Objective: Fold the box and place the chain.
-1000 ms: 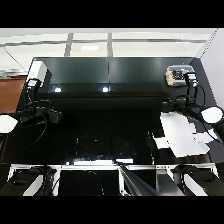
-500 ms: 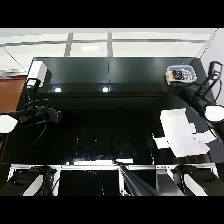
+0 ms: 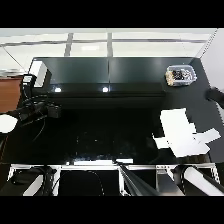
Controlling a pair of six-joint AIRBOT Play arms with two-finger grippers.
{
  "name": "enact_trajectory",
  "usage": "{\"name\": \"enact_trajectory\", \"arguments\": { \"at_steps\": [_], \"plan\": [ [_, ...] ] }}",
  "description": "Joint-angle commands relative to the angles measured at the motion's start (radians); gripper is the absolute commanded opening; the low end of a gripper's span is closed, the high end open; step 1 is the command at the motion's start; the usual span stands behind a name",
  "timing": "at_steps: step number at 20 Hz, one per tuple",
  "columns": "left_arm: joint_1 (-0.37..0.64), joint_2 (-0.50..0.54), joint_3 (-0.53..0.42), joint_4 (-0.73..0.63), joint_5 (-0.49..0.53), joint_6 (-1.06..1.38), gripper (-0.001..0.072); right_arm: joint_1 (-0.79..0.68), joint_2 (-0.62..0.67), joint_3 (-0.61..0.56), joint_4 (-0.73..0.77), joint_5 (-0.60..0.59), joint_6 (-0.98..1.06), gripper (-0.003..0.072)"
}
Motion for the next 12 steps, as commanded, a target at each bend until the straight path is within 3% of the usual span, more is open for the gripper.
{"name": "enact_trajectory", "arguments": {
  "at_steps": [1,3,7,10,12],
  "plan": [
    [0.000,-0.015,0.000,-0.019,0.024,-0.005,0.0709,-0.326,-0.190,0.145,-0.077,0.552,-0.055,0.0713],
    [-0.001,-0.031,0.000,-0.030,0.023,-0.008,0.0709,-0.336,-0.243,0.153,-0.090,0.666,-0.170,0.0712],
    [-0.001,-0.071,0.000,-0.110,0.023,-0.014,0.0709,-0.240,-0.276,0.153,-0.196,0.658,-0.265,0.0691],
    [-0.001,-0.099,0.000,-0.120,0.023,-0.014,0.0709,-0.183,-0.275,0.153,-0.242,0.625,-0.276,0.0159],
    [-0.001,-0.109,0.000,-0.124,0.022,-0.014,0.0709,-0.164,-0.272,0.153,-0.223,0.653,-0.280,0.0115]
  ]
}}
